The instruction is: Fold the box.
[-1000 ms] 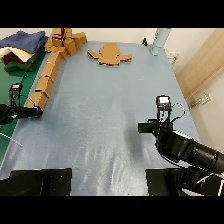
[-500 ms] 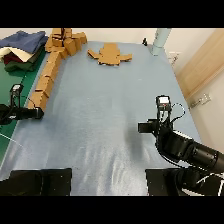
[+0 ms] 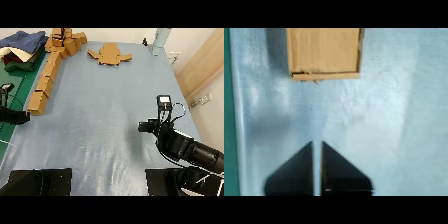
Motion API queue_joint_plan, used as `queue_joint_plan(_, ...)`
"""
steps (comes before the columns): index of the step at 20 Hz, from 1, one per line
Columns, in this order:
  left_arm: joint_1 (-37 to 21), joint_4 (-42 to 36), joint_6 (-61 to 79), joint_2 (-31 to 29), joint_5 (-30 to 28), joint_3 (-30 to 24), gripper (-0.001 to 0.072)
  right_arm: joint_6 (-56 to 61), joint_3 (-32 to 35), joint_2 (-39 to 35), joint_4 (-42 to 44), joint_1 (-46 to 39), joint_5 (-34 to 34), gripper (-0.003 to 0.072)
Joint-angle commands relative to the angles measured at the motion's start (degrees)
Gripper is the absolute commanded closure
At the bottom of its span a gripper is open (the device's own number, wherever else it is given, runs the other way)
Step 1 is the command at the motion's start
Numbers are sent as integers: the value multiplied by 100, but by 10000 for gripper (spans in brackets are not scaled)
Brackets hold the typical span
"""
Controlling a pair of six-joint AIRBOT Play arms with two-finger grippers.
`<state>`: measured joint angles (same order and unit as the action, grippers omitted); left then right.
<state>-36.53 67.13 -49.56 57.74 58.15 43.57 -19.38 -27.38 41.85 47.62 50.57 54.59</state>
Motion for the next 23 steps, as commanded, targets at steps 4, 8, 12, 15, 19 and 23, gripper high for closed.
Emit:
queue_joint_plan(4,2503,-330,-916,-398,439,940,701,-2304,-776,538,1375,-1788,-1519,683)
queue_joint_plan(8,4677,109,-1801,330,-673,1545,702,-5062,-2319,2240,3936,-2837,-1126,683)
queue_joint_plan(12,5593,125,-2229,1189,-708,1923,701,-6784,-3250,3633,5792,-2833,-304,684)
queue_joint_plan(15,5755,59,-2365,1399,-726,2004,699,-6767,-3355,3860,5810,-2730,-321,683)
queue_joint_plan(19,5757,-7,-2356,1397,-522,2004,698,-6763,-3355,3851,5805,-2732,-133,683)
queue_joint_plan(23,5755,-7,-2354,1399,-520,2004,698,-6765,-3353,3851,5805,-2732,-133,683)
